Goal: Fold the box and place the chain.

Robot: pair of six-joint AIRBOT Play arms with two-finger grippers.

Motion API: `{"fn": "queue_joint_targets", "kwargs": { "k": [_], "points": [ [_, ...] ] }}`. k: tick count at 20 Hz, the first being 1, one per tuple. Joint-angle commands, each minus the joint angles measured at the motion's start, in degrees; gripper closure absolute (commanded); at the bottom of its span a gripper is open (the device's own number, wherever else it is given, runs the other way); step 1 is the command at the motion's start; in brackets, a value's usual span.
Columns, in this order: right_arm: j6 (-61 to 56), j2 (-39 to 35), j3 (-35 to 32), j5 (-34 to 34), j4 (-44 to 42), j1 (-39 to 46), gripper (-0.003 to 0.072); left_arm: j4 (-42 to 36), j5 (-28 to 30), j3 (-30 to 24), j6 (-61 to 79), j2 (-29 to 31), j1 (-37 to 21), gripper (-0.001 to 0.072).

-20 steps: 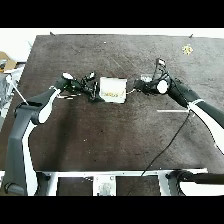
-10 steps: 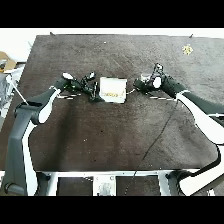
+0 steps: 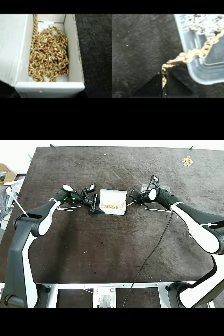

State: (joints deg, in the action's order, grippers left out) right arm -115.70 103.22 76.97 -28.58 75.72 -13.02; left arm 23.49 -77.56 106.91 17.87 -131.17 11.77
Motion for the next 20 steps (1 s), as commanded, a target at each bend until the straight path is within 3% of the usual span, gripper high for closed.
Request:
{"fn": "queue_joint_targets", "kwargs": {
  "k": [1,11,20],
  "points": [
    [-0.1,-1.8,0.1,-0.5,1.8,-1.5,0.0677,0.0,0.0,0.0,0.0,0.0,0.0,0.0246],
    [-0.1,-23.2,0.1,-6.6,15.5,-7.8,0.0678,-0.2,0.0,0.0,0.0,0.0,0.0,0.0246],
    [1.7,-32.9,0.1,-6.2,18.0,-12.3,0.0678,-0.2,0.0,0.0,0.0,0.0,0.0,0.0246]
  ]
}}
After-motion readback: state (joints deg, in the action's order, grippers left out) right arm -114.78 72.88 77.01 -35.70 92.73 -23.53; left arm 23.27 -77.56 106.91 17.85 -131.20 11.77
